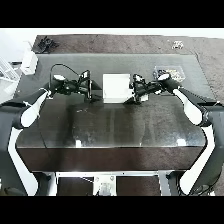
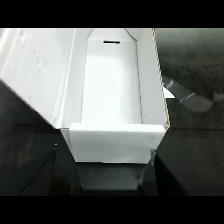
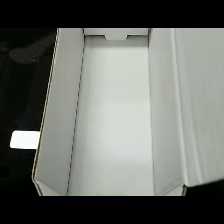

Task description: Fold the box and place the chain.

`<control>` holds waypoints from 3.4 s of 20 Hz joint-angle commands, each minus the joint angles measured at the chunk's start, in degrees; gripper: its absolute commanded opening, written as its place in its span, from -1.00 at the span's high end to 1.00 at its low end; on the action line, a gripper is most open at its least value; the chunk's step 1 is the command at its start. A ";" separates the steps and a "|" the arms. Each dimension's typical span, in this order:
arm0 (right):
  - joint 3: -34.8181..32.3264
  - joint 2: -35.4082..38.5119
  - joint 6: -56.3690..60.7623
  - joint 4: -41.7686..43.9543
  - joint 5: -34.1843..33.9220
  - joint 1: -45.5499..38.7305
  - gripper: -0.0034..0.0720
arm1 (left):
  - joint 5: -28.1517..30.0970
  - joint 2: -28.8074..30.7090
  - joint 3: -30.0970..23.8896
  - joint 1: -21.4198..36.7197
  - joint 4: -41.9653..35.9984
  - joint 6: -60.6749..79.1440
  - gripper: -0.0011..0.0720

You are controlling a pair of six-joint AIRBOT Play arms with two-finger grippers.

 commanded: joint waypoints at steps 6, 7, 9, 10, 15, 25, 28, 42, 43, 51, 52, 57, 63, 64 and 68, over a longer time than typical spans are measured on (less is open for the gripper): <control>0.00 0.02 0.00 -0.02 -0.02 0.00 -0.76 | -1.62 -0.35 0.07 0.00 -1.27 1.84 -1.00; 0.00 0.02 0.00 -0.02 -0.02 0.00 -0.76 | -1.55 -0.42 0.07 -0.11 -1.51 2.16 -1.00; 0.00 0.02 0.00 -0.02 0.00 0.00 -0.76 | -1.66 -0.90 0.07 -0.46 -2.47 3.43 -1.00; 0.00 0.02 0.00 -0.02 -0.02 0.00 -0.76 | -1.57 -1.27 0.17 -0.68 -2.58 3.43 -1.00; 0.00 0.02 0.00 -0.02 -0.02 0.00 -0.76 | -1.14 -1.66 0.55 -0.79 -3.45 4.28 -1.00; 0.00 0.02 0.00 -0.02 -0.02 0.00 -0.76 | -1.31 -2.40 0.72 -0.79 -2.08 3.23 -1.00; 0.00 0.02 0.00 -0.02 -0.02 0.00 -0.76 | -1.40 -2.49 0.72 -0.79 -2.03 3.08 -1.00; 0.00 0.02 0.00 -0.02 -0.02 0.00 -0.76 | -1.11 -3.04 0.68 -0.79 -4.76 0.20 -1.00; 0.00 0.02 0.00 -0.02 -0.02 0.02 -0.76 | -0.98 -3.56 0.66 -0.79 -4.98 0.20 -1.00; 0.00 0.02 0.00 -0.02 -0.02 0.02 -0.76 | -0.26 -5.22 0.66 -1.97 -6.69 1.92 -1.00; 0.00 0.02 0.00 -0.02 0.00 0.02 -0.76 | -0.20 -5.22 0.66 -1.97 -6.64 2.19 -1.00; 0.00 0.02 0.00 -0.02 -0.02 0.02 -0.76 | 1.25 -5.22 0.68 -2.16 -6.03 2.19 -1.00; 0.00 0.02 0.00 -0.02 -0.02 0.00 -0.76 | 3.48 -5.22 0.68 -3.28 -6.34 3.28 -1.00; 0.00 0.02 0.00 -0.02 -0.02 0.00 -0.76 | 3.56 -5.22 0.72 -3.45 -6.38 3.32 -1.00; 0.00 0.02 0.00 -0.02 -0.02 0.00 -0.76 | 3.67 -5.22 0.85 -3.72 -6.82 4.33 -1.00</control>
